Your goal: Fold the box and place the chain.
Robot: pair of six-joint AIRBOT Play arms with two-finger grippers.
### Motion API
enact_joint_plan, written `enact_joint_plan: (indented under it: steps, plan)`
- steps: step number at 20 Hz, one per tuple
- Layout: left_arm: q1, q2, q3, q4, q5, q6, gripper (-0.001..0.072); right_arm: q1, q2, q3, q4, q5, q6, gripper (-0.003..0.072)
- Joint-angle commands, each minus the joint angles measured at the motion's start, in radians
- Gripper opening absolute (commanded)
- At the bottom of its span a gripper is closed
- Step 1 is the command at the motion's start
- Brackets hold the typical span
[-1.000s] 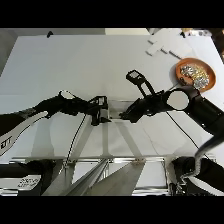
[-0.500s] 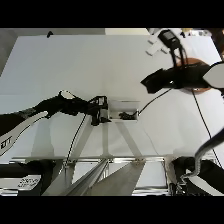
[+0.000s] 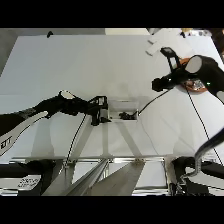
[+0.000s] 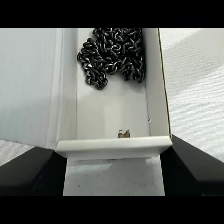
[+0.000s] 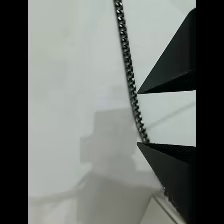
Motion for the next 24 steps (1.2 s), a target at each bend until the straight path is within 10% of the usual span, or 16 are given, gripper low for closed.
enact_joint_plan:
  steps: [1, 24]
  plan:
    - [0.0, 0.0, 0.001, 0.0, 0.0, 0.0, 0.0069, -0.007, -0.109, 0.001, -0.061, 0.037, 0.026, 0.0297]
    - [0.0, 0.0, 0.0, 0.0, 0.0, 0.0, 0.0069, -0.006, -0.195, -0.003, -0.069, -0.005, 0.072, 0.0224]
